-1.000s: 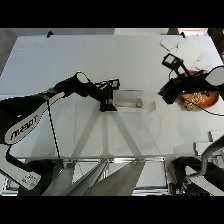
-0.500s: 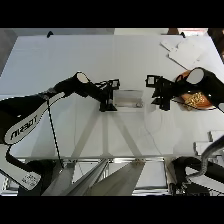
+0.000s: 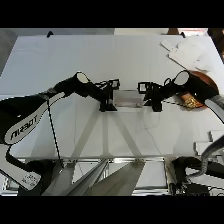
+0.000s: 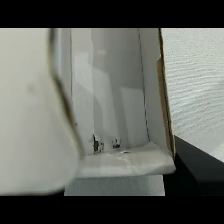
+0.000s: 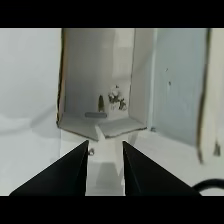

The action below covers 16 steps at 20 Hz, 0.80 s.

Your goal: Fold the box and place the chain.

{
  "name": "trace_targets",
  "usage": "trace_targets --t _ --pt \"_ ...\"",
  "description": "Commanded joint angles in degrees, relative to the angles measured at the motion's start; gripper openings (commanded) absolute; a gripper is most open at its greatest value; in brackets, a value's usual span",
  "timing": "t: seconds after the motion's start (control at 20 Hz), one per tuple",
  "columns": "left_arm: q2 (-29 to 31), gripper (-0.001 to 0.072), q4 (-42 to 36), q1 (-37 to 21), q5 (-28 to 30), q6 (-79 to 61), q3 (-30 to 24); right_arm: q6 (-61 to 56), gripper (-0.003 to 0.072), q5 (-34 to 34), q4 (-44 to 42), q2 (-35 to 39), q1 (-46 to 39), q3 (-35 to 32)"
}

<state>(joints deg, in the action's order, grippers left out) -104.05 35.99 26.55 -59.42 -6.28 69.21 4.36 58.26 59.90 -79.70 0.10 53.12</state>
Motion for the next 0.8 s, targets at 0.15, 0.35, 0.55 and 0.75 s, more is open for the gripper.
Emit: trace_targets --t 0.15,0.35,0.55,0.75 --pt "0.0 0.0335 0.0 0.0 0.0 0.0 0.0 0.6 0.0027 1.4 0.3 -0.2 0.3 0.0" --pt "0.0 0.0335 0.0 0.0 0.0 0.0 0.0 -0.6 0.0017 2.3 6.6 2.6 0.3 0.0" --pt "0.0 0.0335 0.0 0.0 0.0 0.0 0.0 -1.5 0.0016 3.0 -0.7 7.1 0.3 0.0" --pt "0.0 0.0335 0.0 0.0 0.0 0.0 0.0 -1.3 0.0015 -2.4 -17.1 7.1 0.3 0.0"
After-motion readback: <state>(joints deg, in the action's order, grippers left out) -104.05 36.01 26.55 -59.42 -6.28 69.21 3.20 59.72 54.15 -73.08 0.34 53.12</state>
